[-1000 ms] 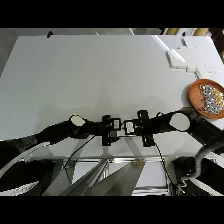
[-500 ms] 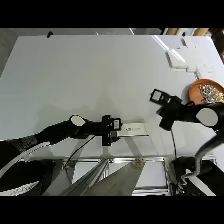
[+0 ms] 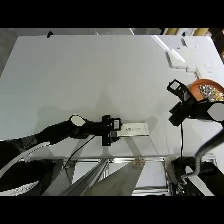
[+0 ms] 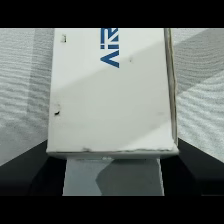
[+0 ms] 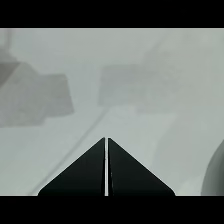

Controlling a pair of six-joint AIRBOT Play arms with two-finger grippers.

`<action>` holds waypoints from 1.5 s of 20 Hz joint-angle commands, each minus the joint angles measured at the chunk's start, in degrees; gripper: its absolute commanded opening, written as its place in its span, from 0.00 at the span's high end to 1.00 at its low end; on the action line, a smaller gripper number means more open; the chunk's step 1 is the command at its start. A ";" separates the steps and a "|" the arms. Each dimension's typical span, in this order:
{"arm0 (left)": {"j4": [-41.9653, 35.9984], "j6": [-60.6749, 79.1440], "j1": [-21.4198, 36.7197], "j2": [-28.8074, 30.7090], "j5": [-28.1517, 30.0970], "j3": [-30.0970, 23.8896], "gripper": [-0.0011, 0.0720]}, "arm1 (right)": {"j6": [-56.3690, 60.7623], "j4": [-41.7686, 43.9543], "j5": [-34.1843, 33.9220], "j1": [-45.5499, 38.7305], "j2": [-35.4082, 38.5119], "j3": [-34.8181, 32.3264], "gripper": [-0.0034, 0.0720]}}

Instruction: Fold the box and place the chain.

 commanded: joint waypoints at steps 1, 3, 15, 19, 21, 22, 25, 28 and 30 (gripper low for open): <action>0.00 0.09 0.02 0.00 0.02 -0.02 0.61 | 0.39 -0.13 0.11 -0.39 0.04 0.00 0.93; 0.09 0.02 0.15 0.46 0.02 -0.02 0.61 | 0.39 -0.13 0.09 -0.39 0.04 0.00 0.93; 19.74 -35.58 29.70 33.53 19.74 -0.04 0.61 | 0.39 -0.13 0.11 -0.39 0.04 0.00 0.93; 24.81 -45.13 52.30 33.48 14.29 -0.07 0.61 | 0.39 -0.13 0.11 -0.39 0.04 0.00 0.93; 31.43 -51.04 59.49 32.65 15.34 -0.96 0.61 | 0.39 -0.13 0.11 -0.39 0.04 0.00 0.93; 33.81 -53.42 61.61 32.22 16.50 -1.75 0.61 | 0.39 -0.13 0.09 -0.39 0.04 0.00 0.93; 40.92 -58.27 69.05 29.18 12.76 -2.60 0.57 | 0.37 -0.13 0.09 -0.39 0.04 0.00 0.93; 44.96 -73.90 77.77 25.90 6.75 -2.60 0.44 | 0.39 -0.15 0.11 -0.39 0.04 0.00 0.93; 50.49 -77.07 81.94 24.06 2.32 -2.60 0.44 | 0.39 -0.15 0.11 -0.39 0.04 0.00 0.93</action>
